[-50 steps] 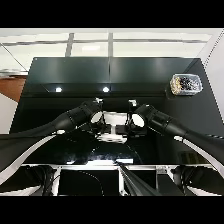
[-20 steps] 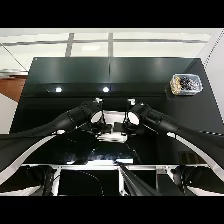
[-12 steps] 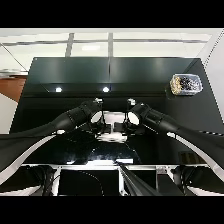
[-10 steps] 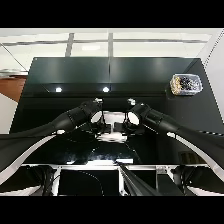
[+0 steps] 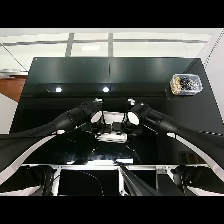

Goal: Fold the box and place the chain.

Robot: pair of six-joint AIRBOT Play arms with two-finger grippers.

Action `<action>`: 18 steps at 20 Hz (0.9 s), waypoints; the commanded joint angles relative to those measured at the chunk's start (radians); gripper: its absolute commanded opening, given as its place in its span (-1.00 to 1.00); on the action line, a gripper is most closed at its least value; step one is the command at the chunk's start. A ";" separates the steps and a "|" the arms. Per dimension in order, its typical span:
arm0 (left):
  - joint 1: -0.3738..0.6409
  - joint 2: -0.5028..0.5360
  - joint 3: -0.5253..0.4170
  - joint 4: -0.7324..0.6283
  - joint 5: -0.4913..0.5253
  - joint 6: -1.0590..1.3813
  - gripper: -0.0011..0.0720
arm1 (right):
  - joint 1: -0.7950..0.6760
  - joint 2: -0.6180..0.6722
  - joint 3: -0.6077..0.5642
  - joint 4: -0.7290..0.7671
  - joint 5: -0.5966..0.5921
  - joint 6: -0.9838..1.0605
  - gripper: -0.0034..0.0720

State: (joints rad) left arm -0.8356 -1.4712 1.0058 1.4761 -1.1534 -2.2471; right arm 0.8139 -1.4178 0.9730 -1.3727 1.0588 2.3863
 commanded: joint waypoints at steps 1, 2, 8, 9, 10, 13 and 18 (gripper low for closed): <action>-0.001 0.000 0.000 0.000 0.000 -0.001 -0.88 | 0.000 0.003 0.000 -0.015 0.037 -0.007 0.43; -0.001 0.000 0.000 0.000 0.000 -0.001 -0.88 | 0.000 0.007 0.000 -0.016 0.053 -0.025 0.43; -0.001 0.000 0.000 0.000 0.005 -0.001 -0.88 | -0.005 0.075 0.000 -0.031 0.121 -0.148 0.43; -0.001 0.000 0.000 0.000 0.005 -0.001 -0.88 | -0.005 0.100 0.000 -0.043 0.129 -0.156 0.43; -0.001 0.000 0.000 0.000 0.005 -0.001 -0.88 | -0.006 0.130 0.000 -0.050 0.134 -0.174 0.43; -0.001 0.000 0.000 0.000 0.005 -0.001 -0.88 | -0.014 0.233 0.000 -0.091 0.172 -0.209 0.43; -0.001 0.000 0.000 0.000 0.003 -0.001 -0.88 | -0.017 0.404 0.000 -0.312 0.308 -0.285 0.43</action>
